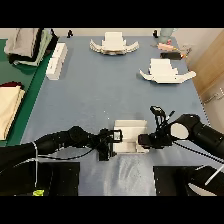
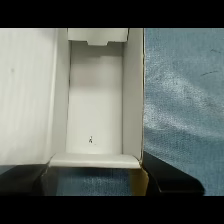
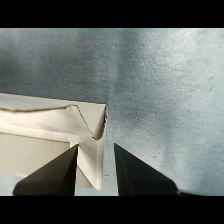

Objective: Fold the box.

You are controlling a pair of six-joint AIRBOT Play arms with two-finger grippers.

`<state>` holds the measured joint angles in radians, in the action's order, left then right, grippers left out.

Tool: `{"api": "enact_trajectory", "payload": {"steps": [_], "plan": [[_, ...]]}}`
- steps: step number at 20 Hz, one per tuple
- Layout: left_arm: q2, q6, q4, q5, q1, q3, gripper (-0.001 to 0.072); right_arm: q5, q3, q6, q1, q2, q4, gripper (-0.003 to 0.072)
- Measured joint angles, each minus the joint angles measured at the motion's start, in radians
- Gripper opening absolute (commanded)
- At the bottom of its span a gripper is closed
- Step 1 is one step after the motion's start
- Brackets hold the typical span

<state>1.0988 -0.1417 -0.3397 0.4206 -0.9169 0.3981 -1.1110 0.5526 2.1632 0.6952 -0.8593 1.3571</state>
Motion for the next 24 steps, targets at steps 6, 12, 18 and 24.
{"api": "enact_trajectory", "payload": {"steps": [6,12,18,24], "plan": [[0.000,0.000,0.000,0.000,0.000,0.000,0.0315,-0.042,0.098,0.255,0.145,-0.144,0.141,0.0335],[0.000,0.001,0.000,0.000,0.000,0.000,0.0315,-0.078,0.151,0.418,0.212,-0.266,0.225,0.0276],[0.000,-0.002,-0.002,-0.001,0.000,0.000,0.0315,-0.098,0.161,0.489,0.227,-0.331,0.258,0.0012],[0.000,-0.002,-0.002,-0.001,0.000,0.000,0.0315,-0.094,0.163,0.510,0.229,-0.341,0.269,0.0016]]}}
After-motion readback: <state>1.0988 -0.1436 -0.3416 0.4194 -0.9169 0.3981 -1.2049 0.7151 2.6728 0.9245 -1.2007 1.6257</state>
